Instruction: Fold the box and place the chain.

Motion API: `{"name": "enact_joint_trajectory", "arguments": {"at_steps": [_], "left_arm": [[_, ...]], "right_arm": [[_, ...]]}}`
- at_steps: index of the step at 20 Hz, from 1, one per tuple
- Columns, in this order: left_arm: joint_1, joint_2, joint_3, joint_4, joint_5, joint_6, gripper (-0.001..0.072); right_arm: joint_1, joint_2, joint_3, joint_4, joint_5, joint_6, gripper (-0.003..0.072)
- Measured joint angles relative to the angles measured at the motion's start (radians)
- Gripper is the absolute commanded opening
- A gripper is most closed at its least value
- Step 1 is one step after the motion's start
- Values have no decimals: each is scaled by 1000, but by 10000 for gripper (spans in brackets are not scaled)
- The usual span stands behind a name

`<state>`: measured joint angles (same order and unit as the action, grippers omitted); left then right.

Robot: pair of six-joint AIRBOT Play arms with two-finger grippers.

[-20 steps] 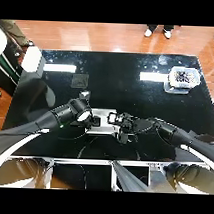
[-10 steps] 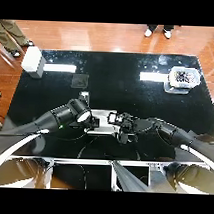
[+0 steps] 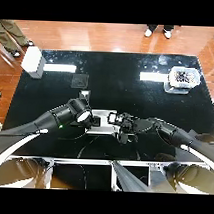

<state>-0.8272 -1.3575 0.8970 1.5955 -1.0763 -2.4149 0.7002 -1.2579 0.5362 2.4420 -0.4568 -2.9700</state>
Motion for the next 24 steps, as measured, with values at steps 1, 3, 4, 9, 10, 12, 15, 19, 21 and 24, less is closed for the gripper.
{"name": "enact_joint_trajectory", "arguments": {"at_steps": [1, 3, 4, 9, 10, 12, 15, 19, 21, 24], "left_arm": [[0, 0, 0, -1, 2, 0, 21], [0, 0, 0, -5, 13, 0, 21], [0, 0, 0, -10, 20, 0, 21], [-1, 0, 0, -14, 18, 8, 21], [0, 0, 0, -9, 14, 7, 21], [6, 0, 0, 1, 14, 9, 21], [17, 0, 0, 9, 10, 25, 21], [27, 0, -2, 15, 19, 47, 20], [30, 0, -2, 19, 25, 60, 21], [32, 0, -2, 27, 34, 71, 21]], "right_arm": [[0, 0, 0, 0, 0, 0, 367], [0, 0, 0, -2, 5, 11, 695], [0, 0, 0, -4, 3, 23, 695], [-26, 57, -2, -82, -101, 52, 694], [-40, 83, -1, -98, -131, 61, 693], [-80, 138, -1, -135, -187, 69, 693], [-158, 190, -1, -185, -237, 74, 693], [-184, 190, -1, -214, -213, 15, 693], [-159, 165, -1, -218, -176, 2, 693], [-106, 135, -1, -216, -108, -12, 691]]}}
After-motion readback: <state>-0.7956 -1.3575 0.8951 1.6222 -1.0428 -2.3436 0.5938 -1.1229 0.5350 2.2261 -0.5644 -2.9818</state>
